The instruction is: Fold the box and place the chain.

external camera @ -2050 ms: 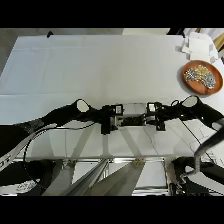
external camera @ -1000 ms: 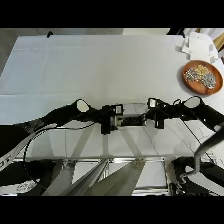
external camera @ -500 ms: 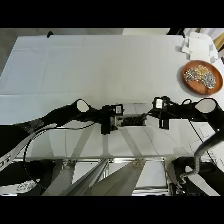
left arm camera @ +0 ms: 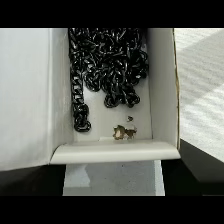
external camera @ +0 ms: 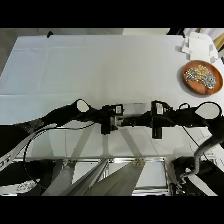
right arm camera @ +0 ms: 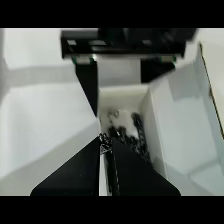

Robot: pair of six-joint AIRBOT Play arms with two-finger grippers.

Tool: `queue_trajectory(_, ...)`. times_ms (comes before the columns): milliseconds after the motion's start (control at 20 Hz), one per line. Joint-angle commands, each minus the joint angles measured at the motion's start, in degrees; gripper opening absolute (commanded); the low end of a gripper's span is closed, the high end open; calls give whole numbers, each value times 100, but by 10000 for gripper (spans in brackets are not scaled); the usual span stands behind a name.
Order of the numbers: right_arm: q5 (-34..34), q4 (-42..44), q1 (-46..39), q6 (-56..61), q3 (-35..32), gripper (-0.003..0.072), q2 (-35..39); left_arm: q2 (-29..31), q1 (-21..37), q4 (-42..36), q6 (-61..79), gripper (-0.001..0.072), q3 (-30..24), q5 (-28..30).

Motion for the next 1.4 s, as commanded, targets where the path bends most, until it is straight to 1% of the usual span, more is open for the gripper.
queue_trajectory(0,-673,393,426,291,4,15,-68,4,0,2,2,275,-2,0)
queue_trajectory(100,-1097,459,533,605,4,15,-240,2,0,2,4,275,-2,0)
queue_trajectory(300,-1486,1161,855,614,4,17,-833,4,0,2,2,275,-2,0)
queue_trajectory(350,-1585,1143,925,619,4,40,-962,4,0,2,2,275,-2,0)
queue_trajectory(400,-1637,1106,949,621,4,98,-1075,4,0,2,2,275,-2,0)
queue_trajectory(550,-1733,1049,942,619,7,120,-1141,2,0,2,2,275,-2,0)
queue_trajectory(600,-1733,986,942,623,7,167,-1139,4,0,2,2,275,-2,0)
queue_trajectory(650,-1705,914,942,688,7,241,-1137,2,0,2,2,275,-2,0)
queue_trajectory(700,-1646,787,942,833,17,267,-1113,4,0,2,2,275,-2,0)
queue_trajectory(750,-1541,579,916,925,61,266,-1060,2,0,2,2,275,-2,0)
queue_trajectory(800,-1093,358,739,922,208,257,-1012,4,0,2,2,275,-2,0)
queue_trajectory(900,162,179,79,920,741,157,-994,4,0,2,2,275,-2,0)
queue_trajectory(950,667,219,-260,918,1038,150,-994,4,0,2,2,275,-2,0)
queue_trajectory(1000,986,234,-570,916,1342,125,-994,4,0,2,2,275,-2,-2)
queue_trajectory(1050,1025,367,-800,916,1589,11,-999,4,0,2,2,275,-2,0)
queue_trajectory(1100,944,535,-953,903,1749,15,-1023,4,0,2,2,275,0,0)
queue_trajectory(1200,535,673,-1117,894,1980,15,-1215,2,0,2,2,275,-2,2)
queue_trajectory(1300,179,667,-1128,896,2090,15,-1633,4,0,2,2,275,0,2)
queue_trajectory(1350,125,656,-1121,896,2090,15,-1853,4,0,2,2,275,-2,0)
